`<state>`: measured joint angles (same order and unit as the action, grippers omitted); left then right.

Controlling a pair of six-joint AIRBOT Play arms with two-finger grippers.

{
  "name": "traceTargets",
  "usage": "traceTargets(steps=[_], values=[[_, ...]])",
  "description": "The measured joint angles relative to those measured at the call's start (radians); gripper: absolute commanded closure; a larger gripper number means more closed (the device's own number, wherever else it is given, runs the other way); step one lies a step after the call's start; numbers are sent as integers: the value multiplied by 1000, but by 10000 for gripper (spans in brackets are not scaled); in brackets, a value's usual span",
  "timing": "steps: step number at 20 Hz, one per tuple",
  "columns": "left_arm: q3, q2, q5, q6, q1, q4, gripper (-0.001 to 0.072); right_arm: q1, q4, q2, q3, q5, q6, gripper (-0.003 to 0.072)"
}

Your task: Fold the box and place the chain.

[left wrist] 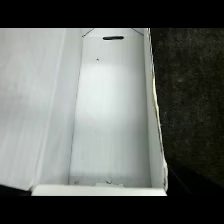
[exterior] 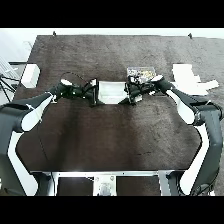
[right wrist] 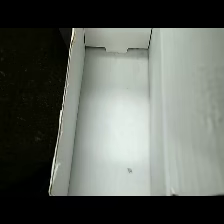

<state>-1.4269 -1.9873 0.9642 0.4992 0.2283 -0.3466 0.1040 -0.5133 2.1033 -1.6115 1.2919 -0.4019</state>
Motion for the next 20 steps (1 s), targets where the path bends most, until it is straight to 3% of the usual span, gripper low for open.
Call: traceTargets(steps=[2,4,6,20], values=[[0,0,2,2,0,-3,123,0,0,0,0,0,0,104],[0,0,7,4,0,-7,125,0,-1,0,0,0,-1,104],[0,0,7,5,0,-8,296,0,-1,0,0,0,-1,105],[0,0,-8,-2,1,-12,292,0,1,0,0,-3,-1,105]])
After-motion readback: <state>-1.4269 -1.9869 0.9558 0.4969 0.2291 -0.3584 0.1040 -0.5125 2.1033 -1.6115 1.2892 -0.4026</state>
